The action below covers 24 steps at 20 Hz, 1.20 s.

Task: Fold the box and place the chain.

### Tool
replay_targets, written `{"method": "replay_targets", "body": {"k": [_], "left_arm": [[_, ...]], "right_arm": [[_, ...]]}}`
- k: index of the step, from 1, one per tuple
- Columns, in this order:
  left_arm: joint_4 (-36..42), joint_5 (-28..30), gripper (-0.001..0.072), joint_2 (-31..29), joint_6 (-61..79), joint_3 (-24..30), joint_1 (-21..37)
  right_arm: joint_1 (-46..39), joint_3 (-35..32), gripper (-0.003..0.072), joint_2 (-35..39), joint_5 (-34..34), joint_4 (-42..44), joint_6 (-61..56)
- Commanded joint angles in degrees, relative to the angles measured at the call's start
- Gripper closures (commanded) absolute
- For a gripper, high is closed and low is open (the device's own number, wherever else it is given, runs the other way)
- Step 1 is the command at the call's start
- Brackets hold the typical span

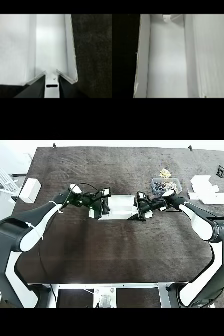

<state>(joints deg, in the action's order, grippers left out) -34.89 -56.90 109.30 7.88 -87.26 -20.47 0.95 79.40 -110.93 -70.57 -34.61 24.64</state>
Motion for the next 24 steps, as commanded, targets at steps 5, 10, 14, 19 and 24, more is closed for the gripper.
{"method": "replay_targets", "body": {"k": [5,10,14,19,24], "left_arm": [[3.58,0.9,0.0295,1.55,1.66,0.59,-0.46],[3.74,0.68,0.0283,1.64,1.6,0.59,-0.46],[4.07,0.37,0.0005,1.7,1.16,0.59,-0.46],[4.09,0.5,0.0006,1.7,1.14,0.59,-0.46],[3.93,0.26,0.0549,1.7,1.18,0.57,-0.39]], "right_arm": [[0.04,0.0,0.0095,0.0,0.0,0.07,0.0],[0.04,0.0,0.0094,0.0,-0.02,0.09,0.02],[0.04,0.0,0.0095,0.0,-0.02,0.09,0.0],[0.04,0.0,0.0095,0.0,-0.02,0.07,0.0],[0.04,0.0,0.0095,0.0,-0.02,0.09,0.0]]}}
